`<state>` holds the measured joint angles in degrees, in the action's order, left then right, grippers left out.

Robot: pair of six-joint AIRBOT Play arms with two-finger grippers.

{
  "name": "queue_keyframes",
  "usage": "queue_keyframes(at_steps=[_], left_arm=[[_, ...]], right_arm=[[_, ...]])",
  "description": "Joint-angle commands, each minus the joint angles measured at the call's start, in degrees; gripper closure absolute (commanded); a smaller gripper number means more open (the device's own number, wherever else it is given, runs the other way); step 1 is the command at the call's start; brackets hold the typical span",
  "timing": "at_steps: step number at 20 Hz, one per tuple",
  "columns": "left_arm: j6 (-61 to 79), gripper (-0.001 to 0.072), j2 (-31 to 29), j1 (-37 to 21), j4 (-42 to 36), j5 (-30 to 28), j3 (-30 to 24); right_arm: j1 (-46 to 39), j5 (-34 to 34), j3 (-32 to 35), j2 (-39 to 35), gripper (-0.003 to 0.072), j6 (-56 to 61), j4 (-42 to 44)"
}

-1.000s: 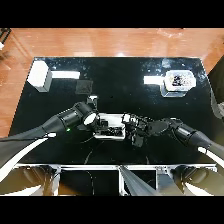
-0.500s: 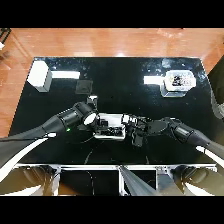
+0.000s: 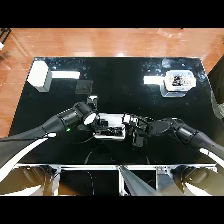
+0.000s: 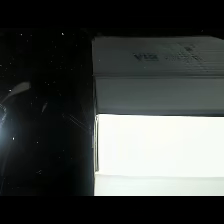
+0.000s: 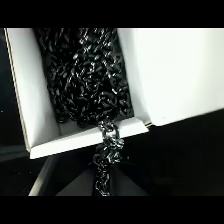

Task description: Fold the box and place the chain.

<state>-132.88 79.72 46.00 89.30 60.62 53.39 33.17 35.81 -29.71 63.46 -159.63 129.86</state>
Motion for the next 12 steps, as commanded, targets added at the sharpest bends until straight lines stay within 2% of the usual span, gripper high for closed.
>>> queue_keyframes(at_steps=[1,3,6,12], left_arm=[[0.0,0.0691,0.0,0.0,0.0,0.1,0.0],[0.0,0.0691,0.0,0.0,0.0,0.1,0.0],[0.0,0.0691,0.0,0.0,0.0,0.0,0.0],[0.0,0.0691,0.0,0.0,0.0,-0.1,0.0]], right_arm=[[0.0,0.7,-0.1,-4.6,0.0663,2.9,0.0],[-0.1,1.1,-1.0,-7.5,0.0663,10.2,-1.0],[-1.9,1.0,-3.7,-11.1,0.0663,27.2,-0.6],[-1.9,3.7,-13.6,-13.4,0.0663,39.1,5.7]])
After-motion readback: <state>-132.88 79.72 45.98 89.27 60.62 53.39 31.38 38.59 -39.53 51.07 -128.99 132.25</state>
